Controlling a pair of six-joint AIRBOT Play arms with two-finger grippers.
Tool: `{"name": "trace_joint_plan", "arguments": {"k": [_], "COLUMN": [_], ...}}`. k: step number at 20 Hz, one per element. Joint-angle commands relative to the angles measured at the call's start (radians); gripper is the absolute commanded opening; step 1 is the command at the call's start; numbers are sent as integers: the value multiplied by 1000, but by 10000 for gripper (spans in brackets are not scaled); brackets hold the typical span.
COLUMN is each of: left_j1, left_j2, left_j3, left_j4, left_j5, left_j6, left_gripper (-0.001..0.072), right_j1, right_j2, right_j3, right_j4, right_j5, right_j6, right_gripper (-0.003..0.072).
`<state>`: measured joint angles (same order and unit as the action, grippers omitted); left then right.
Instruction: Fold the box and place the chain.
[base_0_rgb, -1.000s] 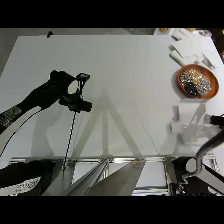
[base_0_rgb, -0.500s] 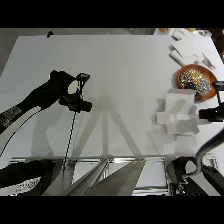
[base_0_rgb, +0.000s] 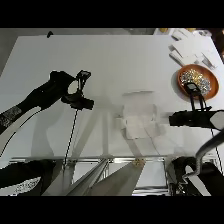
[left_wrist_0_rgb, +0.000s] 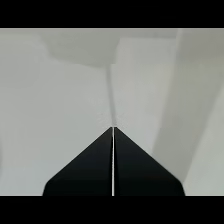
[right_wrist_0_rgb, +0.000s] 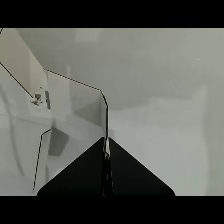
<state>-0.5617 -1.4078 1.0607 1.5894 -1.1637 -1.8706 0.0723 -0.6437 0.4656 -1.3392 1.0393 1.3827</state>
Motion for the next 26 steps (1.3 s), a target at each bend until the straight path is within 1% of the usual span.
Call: {"name": "trace_joint_plan", "arguments": {"k": [1,2,4,5,7,8,9,10,11,13,14,15,18,20,24,26], "left_j1": [-1,-1,-1,-1,1,11,31,63,100,183,216,236,219,189,154,146], "left_j2": [0,0,0,-1,1,6,15,24,31,24,13,-2,-83,-154,-274,-307], "left_j3": [-1,-1,-1,-1,-1,-1,-1,-2,-2,-2,-2,-2,-2,-2,-2,-2], "left_j4": [-63,-64,-63,-63,-79,-105,-174,-295,-445,-779,-900,-964,-970,-1013,-1165,-1185], "left_j5": [140,150,233,255,256,243,228,207,172,53,-8,-53,-116,-150,-116,-99], "left_j6": [-8,-8,-8,-2,159,257,378,517,668,974,1086,1152,1260,1340,1450,1467], "left_gripper": [10,10,10,26,264,322,431,514,515,515,513,513,514,515,515,514], "right_j1": [125,143,166,167,167,167,167,167,167,167,167,167,167,167,167,167], "right_j2": [32,32,32,32,32,32,32,32,32,32,32,32,32,32,32,32], "right_j3": [-42,-42,-42,-42,-42,-42,-42,-42,-42,-42,-42,-42,-42,-42,-42,-42], "right_j4": [57,58,58,62,62,61,61,61,61,63,65,65,74,97,116,115], "right_j5": [-73,-80,-90,-89,-89,-89,-89,-89,-89,-89,-89,-89,-88,-88,-89,-89], "right_j6": [59,60,60,61,61,60,60,61,60,61,61,61,61,61,60,60], "right_gripper": [16,16,16,16,17,17,17,17,17,17,17,17,17,17,17,17]}}
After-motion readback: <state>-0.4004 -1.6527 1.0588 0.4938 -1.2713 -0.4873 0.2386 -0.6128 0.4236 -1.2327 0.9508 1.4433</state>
